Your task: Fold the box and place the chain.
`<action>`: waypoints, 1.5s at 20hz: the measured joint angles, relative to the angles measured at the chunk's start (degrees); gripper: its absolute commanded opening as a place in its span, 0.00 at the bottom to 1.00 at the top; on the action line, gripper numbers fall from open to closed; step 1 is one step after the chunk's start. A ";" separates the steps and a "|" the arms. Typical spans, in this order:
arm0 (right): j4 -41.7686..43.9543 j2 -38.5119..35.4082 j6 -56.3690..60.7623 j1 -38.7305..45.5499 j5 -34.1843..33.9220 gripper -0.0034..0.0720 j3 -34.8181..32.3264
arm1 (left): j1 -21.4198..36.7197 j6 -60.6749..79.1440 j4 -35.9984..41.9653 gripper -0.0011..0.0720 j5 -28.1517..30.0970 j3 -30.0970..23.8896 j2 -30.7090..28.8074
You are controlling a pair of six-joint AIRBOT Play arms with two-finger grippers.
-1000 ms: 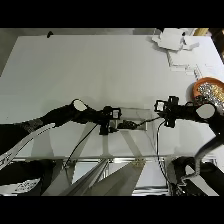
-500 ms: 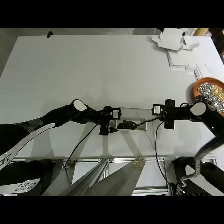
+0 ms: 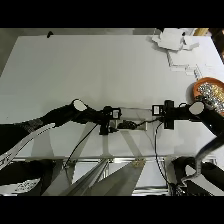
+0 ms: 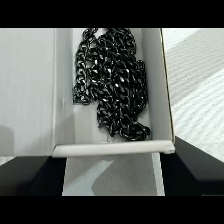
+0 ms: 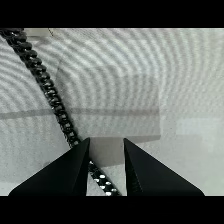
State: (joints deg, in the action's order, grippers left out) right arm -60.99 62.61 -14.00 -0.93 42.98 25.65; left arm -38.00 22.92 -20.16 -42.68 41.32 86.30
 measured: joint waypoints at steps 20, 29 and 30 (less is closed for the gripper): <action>-4.42 -2.93 0.20 -0.04 5.77 0.11 -0.07 | 0.00 -0.02 0.00 0.36 0.00 0.00 0.00; -4.72 -7.23 0.74 -0.02 8.46 0.07 -0.07 | 0.00 0.00 0.00 0.36 0.00 0.00 0.00; -4.48 -8.66 1.16 -0.07 9.35 0.07 -0.07 | 0.00 0.00 -0.02 0.36 0.00 0.00 0.00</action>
